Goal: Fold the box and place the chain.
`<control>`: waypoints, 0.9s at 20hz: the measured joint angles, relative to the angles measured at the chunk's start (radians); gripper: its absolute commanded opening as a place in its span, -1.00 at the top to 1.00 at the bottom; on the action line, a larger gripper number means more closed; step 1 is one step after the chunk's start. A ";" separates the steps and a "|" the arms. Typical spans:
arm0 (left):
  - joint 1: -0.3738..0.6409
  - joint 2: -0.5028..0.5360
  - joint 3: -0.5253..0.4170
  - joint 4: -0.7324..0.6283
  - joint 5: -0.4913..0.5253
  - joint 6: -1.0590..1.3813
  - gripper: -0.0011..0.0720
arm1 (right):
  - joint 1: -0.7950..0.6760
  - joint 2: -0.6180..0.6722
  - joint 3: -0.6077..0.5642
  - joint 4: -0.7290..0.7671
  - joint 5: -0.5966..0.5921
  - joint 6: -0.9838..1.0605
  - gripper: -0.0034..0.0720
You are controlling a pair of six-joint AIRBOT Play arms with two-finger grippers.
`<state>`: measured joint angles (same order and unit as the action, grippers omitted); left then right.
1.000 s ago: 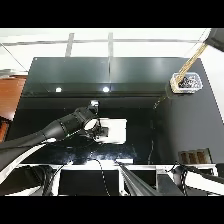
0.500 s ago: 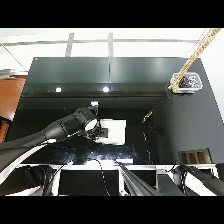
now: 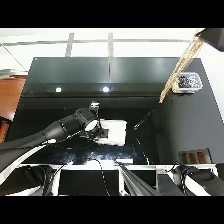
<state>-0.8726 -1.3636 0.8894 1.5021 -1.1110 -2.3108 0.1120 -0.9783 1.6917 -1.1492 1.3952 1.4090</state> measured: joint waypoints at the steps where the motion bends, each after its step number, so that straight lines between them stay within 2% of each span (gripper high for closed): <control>1: 0.000 0.000 0.000 0.000 0.000 0.000 0.90 | 0.024 0.002 -0.001 -0.004 0.006 0.001 0.85; 8: 0.000 0.000 0.000 0.000 0.001 0.000 0.90 | 0.166 0.009 -0.006 -0.022 0.058 0.019 0.85; 18: 0.000 0.000 0.000 0.000 0.002 -0.007 0.90 | 0.273 0.010 -0.048 -0.025 0.107 0.034 0.85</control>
<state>-0.8726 -1.3636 0.8894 1.5021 -1.1088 -2.3177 0.3851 -0.9688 1.6432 -1.1744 1.5021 1.4429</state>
